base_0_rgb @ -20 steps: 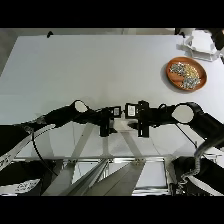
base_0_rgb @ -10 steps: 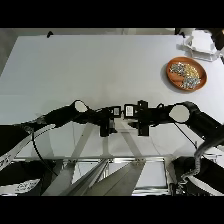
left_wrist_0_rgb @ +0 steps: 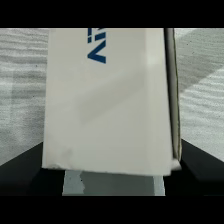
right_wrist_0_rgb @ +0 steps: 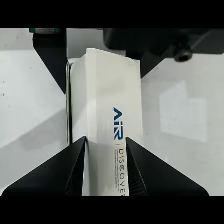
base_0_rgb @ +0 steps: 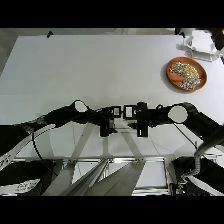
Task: Fold the box and place the chain.
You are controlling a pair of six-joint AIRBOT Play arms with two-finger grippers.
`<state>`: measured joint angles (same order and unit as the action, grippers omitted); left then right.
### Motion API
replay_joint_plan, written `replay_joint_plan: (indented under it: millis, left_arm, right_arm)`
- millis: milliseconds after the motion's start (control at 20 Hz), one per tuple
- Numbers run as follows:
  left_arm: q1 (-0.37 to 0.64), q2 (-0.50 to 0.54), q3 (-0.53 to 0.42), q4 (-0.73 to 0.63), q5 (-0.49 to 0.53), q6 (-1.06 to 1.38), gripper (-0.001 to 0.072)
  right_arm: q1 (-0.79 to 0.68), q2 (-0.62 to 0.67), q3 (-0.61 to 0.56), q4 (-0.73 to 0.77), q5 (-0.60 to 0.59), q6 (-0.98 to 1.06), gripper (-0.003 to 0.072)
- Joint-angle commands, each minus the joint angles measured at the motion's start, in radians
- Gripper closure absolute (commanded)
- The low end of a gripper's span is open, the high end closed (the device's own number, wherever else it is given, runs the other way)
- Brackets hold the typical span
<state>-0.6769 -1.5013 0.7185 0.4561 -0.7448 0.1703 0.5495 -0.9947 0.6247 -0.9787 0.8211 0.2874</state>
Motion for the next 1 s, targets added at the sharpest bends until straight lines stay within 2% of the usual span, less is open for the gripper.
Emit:
replay_joint_plan:
  millis: [0, 100, 800, 850, 950]
  left_arm:
    - [0.000, 0.000, 0.000, 0.001, 0.000, 0.002, 0.0275]
    - [0.000, 0.000, 0.000, 0.001, 0.000, 0.002, 0.0275]
    - [0.000, 0.000, 0.000, 0.001, 0.000, 0.002, 0.0275]
    - [0.000, 0.000, 0.000, 0.001, 0.000, 0.002, 0.0275]
    - [0.000, 0.000, 0.000, 0.001, 0.000, 0.002, 0.0275]
  right_arm:
    - [0.000, -0.002, -0.004, 0.021, 0.002, 0.001, 0.0445]
    - [0.013, -0.002, -0.004, 0.036, 0.003, 0.000, 0.0507]
    - [0.043, -0.001, -0.070, 0.034, -0.008, 0.000, 0.0522]
    - [0.043, -0.001, -0.070, 0.036, -0.019, 0.000, 0.0494]
    - [0.043, 0.001, -0.070, 0.050, -0.041, 0.000, 0.0345]
